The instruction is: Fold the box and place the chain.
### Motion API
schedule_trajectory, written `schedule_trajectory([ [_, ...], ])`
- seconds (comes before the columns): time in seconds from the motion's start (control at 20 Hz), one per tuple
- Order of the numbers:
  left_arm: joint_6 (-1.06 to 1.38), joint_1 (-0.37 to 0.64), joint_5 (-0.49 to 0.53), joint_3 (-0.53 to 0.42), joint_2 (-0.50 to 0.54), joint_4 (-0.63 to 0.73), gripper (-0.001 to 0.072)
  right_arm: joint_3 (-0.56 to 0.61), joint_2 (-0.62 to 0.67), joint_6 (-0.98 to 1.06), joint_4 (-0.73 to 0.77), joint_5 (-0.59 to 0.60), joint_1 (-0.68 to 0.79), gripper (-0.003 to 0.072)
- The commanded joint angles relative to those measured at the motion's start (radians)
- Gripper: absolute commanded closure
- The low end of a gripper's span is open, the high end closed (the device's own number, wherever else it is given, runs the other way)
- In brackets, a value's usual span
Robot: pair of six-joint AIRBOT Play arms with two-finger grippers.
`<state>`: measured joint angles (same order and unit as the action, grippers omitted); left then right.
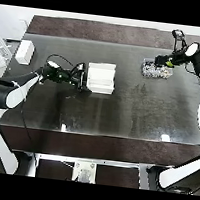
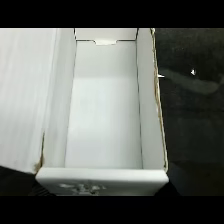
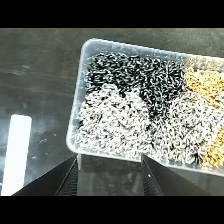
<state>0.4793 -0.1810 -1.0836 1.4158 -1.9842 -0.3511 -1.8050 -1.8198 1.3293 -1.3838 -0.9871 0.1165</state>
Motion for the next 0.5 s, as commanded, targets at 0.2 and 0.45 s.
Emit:
schedule_trajectory([
  [0.2, 0.000, -0.001, 0.002, 0.000, 0.001, 0.000, 0.0152, -0.043, -0.105, -0.085, 0.110, 0.018, 0.034, 0.0191],
  [0.45, 0.000, -0.001, 0.002, 0.000, 0.001, 0.000, 0.0152, -0.044, -0.135, -0.084, 0.113, 0.018, 0.032, 0.0191],
])
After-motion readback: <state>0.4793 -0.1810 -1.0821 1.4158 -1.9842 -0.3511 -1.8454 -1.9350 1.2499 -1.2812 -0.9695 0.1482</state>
